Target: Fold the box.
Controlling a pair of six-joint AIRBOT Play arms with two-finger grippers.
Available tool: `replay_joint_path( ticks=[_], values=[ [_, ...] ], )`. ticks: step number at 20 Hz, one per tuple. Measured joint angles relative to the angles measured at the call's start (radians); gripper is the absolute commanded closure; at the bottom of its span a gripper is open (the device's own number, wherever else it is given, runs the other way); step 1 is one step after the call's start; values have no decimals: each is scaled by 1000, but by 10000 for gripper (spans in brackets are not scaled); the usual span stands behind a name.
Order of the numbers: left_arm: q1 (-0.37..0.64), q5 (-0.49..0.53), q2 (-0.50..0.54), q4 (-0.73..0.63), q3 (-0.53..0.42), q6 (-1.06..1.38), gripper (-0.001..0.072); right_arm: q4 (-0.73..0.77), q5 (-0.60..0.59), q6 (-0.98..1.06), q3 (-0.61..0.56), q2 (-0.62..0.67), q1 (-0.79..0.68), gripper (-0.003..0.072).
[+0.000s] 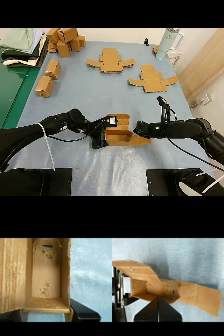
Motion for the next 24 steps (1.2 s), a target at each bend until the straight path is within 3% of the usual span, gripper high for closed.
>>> replay_joint_path(
  ticks=[3,8,17,20,24],
  values=[
    [1,60,3,5,2,-14,228,0,0,-3,0,0,0,683],
    [1,79,5,6,2,-24,228,0,0,-3,0,0,0,683],
    [2,38,5,3,3,-26,229,50,35,-28,4,-19,0,686],
    [2,29,5,3,3,-26,229,142,72,-132,58,-101,0,686],
    [2,24,5,3,3,-26,229,202,52,-295,209,-304,0,686]
  ],
)
